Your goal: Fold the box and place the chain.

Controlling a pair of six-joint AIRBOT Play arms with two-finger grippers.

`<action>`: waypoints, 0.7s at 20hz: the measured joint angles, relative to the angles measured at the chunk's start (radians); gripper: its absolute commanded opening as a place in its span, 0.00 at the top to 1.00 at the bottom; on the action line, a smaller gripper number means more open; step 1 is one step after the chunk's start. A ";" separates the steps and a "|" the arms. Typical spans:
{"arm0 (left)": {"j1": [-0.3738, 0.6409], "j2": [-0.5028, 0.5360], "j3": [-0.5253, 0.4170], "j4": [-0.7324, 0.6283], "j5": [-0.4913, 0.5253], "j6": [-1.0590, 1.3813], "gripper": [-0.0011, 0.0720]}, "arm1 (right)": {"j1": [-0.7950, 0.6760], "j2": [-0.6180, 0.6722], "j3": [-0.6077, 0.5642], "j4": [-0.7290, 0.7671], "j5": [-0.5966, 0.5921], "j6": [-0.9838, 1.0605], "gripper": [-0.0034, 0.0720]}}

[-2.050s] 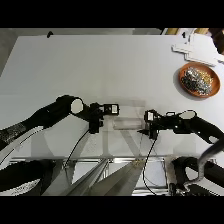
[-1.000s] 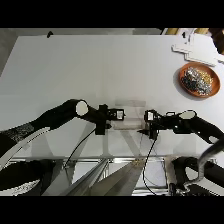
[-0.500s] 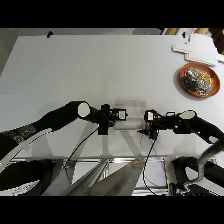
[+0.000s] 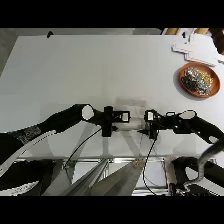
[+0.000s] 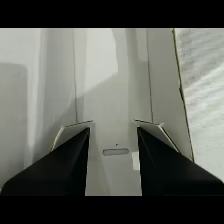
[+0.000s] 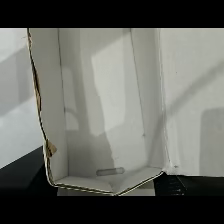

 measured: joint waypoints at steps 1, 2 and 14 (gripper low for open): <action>-0.003 -0.002 0.000 -0.003 0.001 0.011 0.50 | 0.000 0.000 0.000 0.000 0.000 0.000 0.41; -0.005 -0.003 0.000 -0.005 0.001 0.020 0.50 | 0.000 0.000 0.000 0.000 0.000 0.000 0.41; 0.041 0.129 0.000 0.075 -0.090 -0.280 0.98 | 0.000 0.000 0.000 0.000 0.000 0.001 0.41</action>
